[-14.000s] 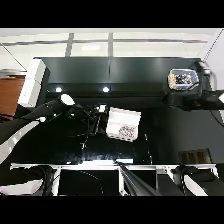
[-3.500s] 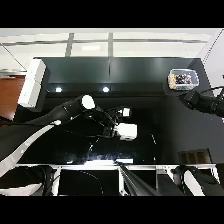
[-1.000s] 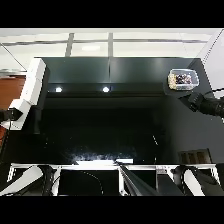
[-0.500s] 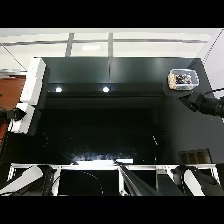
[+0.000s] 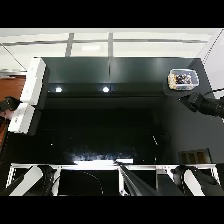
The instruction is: Fold the box and place the chain.
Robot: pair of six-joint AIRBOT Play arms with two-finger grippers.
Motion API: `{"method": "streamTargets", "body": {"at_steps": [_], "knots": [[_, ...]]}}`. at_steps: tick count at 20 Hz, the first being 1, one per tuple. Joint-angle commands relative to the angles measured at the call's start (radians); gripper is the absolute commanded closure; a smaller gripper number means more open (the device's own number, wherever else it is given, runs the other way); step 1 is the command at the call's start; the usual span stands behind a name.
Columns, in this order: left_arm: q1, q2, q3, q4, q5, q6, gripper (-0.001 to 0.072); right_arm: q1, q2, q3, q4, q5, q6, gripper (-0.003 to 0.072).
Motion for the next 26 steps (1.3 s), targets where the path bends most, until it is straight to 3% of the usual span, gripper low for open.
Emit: {"method": "streamTargets", "body": {"at_steps": [1, 2, 3, 4, 5, 7, 9, 11, 13, 15, 17, 26], "knots": [[-0.100, 0.083, 0.002, -0.166, -0.042, -0.118, -0.0007, 0.000, 0.001, 0.000, -0.003, 0.027, -0.023, 0.0654], [-0.155, 0.090, 0.002, -0.171, -0.085, -0.179, 0.0079, 0.000, 0.001, 0.000, -0.003, 0.046, -0.047, 0.0645], [-0.214, 0.092, 0.001, -0.171, -0.126, -0.215, 0.0297, 0.000, 0.002, 0.000, -0.004, 0.065, -0.067, 0.0645], [-0.284, 0.092, 0.000, -0.170, -0.169, -0.219, 0.0563, 0.000, 0.007, 0.000, -0.013, 0.076, -0.087, 0.0645], [-0.354, 0.095, -0.001, -0.169, -0.198, -0.218, 0.0683, 0.010, 0.020, 0.000, -0.052, 0.070, -0.097, 0.0645], [-0.504, 0.127, -0.013, -0.160, -0.188, -0.227, 0.0683, 0.049, 0.073, -0.013, -0.207, 0.044, -0.097, 0.0646], [-0.631, 0.185, -0.047, -0.160, -0.108, -0.287, 0.0683, 0.091, 0.143, -0.061, -0.291, 0.030, -0.098, 0.0645], [-0.732, 0.254, -0.097, -0.103, -0.009, -0.320, 0.0684, 0.117, 0.199, -0.134, -0.283, -0.015, -0.097, 0.0645], [-0.803, 0.328, -0.155, 0.047, 0.075, -0.436, 0.0684, 0.134, 0.214, -0.200, -0.280, -0.084, -0.094, 0.0645], [-0.833, 0.395, -0.208, 0.178, 0.122, -0.531, 0.0683, 0.138, 0.214, -0.254, -0.285, -0.157, -0.094, 0.0646], [-0.832, 0.440, -0.232, 0.227, 0.129, -0.551, 0.0681, 0.137, 0.214, -0.269, -0.287, -0.156, -0.094, 0.0647], [-0.833, 0.453, -0.235, 0.223, 0.117, -0.550, 0.0681, 0.137, 0.214, -0.268, -0.277, -0.157, -0.094, 0.0648]]}}
